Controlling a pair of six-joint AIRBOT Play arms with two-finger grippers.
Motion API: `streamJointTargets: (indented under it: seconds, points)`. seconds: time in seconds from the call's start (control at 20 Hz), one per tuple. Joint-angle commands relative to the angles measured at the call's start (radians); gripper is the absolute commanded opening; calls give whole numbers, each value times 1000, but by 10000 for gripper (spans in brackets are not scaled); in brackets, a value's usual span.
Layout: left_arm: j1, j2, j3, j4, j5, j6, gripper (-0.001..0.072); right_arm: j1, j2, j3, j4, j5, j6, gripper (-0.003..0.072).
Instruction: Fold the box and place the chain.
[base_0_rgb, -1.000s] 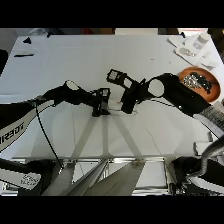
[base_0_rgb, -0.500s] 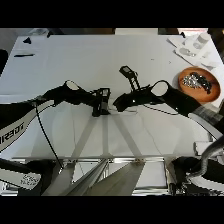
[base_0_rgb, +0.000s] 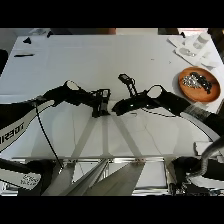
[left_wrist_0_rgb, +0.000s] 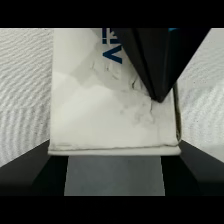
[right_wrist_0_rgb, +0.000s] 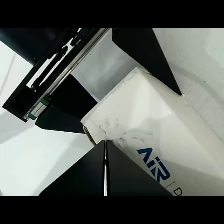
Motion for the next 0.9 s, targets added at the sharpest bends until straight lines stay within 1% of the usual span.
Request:
streamJointTargets:
  seconds: [0.0,0.15,0.25,0.4,0.5,0.65,0.75,0.85]
  points:
    - [1,1,1,-3,5,-3,206,1,12,-1,-4,-3,-3,8]
    - [1,1,1,-3,5,-3,206,1,71,-1,2,-69,-10,9]
    - [1,1,1,-3,5,-3,206,-16,129,-1,45,-87,-91,9]
    - [1,1,1,-3,5,-3,206,-102,214,-20,150,9,-195,10]
    - [1,1,1,-3,5,-3,206,-174,259,-75,164,25,-189,10]
    - [1,1,1,-3,5,-3,206,-263,262,-185,162,31,-190,10]
    - [1,1,1,-3,5,-3,206,-286,249,-251,138,-8,-191,10]
    - [2,1,1,-3,5,-3,206,-285,234,-288,124,-58,-190,9]
